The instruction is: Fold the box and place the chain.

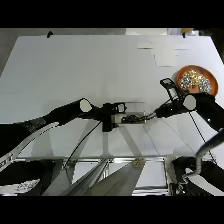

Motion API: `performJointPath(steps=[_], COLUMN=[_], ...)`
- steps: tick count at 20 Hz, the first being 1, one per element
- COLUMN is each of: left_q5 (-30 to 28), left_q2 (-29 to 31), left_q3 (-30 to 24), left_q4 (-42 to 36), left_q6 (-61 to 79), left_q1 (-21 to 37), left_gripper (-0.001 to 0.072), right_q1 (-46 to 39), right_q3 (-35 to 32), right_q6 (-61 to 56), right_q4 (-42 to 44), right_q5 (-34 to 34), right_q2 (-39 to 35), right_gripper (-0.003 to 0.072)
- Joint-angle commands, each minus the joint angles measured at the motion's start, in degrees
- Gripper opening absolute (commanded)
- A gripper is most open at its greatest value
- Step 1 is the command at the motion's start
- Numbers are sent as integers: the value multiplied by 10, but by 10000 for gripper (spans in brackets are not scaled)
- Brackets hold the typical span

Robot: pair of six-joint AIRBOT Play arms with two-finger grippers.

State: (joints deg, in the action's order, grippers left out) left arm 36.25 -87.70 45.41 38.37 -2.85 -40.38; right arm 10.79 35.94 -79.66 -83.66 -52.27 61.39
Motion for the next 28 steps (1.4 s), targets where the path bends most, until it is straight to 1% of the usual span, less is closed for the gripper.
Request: performJointPath(steps=[1,3,7,9,10,12,14,15,17,19,23,28], left_q5=[0,0,0,0,0,0,0,0,0,0,0,0], left_q2=[0,0,0,0,0,0,0,0,0,0,0,0], left_q3=[0,0,0,0,0,0,0,0,0,0,0,0], left_q4=[0,0,0,0,0,0,0,0,0,0,0,0], left_q6=[0,0,0,0,0,0,0,0,0,0,0,0], left_q1=[0,0,0,0,0,0,0,0,0,0,0,0], left_gripper=[11,11,11,11,11,11,11,11,11,11,11,11], right_q1=[1,12,45,45,45,45,45,45,45,45,45,45], right_q3=[0,0,0,0,0,1,1,1,1,1,1,1], right_q6=[2,14,22,22,32,75,136,157,172,172,188,202], right_q4=[33,62,75,122,158,259,356,389,424,426,424,378], right_q5=[-27,-61,-91,-94,-94,-99,-96,-87,-63,-50,-49,-49], right_q2=[-19,-46,-150,-201,-221,-239,-236,-234,-228,-218,-180,-97], right_gripper=[15,15,15,15,15,15,15,15,15,15,15,16])
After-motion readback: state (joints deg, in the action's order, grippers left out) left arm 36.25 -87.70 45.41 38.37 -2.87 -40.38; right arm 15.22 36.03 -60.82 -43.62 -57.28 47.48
